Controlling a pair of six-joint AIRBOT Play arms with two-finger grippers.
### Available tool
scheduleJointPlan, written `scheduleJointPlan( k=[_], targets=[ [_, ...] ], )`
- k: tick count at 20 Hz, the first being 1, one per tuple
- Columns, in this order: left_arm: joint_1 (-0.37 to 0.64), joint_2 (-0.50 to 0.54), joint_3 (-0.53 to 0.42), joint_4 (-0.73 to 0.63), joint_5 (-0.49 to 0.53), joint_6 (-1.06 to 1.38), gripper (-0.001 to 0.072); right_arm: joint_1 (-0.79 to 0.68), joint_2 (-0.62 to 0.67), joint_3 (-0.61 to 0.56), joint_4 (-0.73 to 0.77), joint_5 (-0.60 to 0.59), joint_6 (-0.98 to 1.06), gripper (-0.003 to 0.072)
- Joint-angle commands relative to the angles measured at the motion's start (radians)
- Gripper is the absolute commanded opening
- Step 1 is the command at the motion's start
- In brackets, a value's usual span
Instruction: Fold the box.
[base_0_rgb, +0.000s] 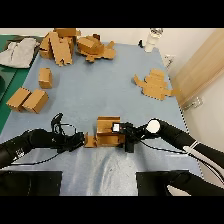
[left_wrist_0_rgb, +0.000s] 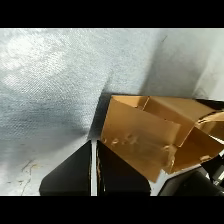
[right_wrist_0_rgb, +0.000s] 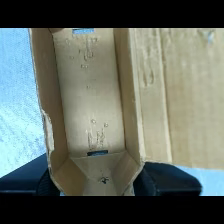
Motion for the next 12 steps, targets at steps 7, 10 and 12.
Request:
scheduleJointPlan(
  k=[7,10,12],
  targets=[
    [-0.005,0.0,0.0,-0.241,0.04,0.225,0.006,0.001,0.0,0.001,0.0,0.0,0.0,0.0582],
    [-0.005,0.004,0.0,-0.253,0.042,0.224,0.0061,0.001,0.0,0.001,0.0,0.0,0.001,0.0581],
    [-0.005,0.016,0.001,-0.27,0.044,0.226,0.0062,0.001,-0.001,0.001,0.0,0.0,0.0,0.0581]
  ],
)
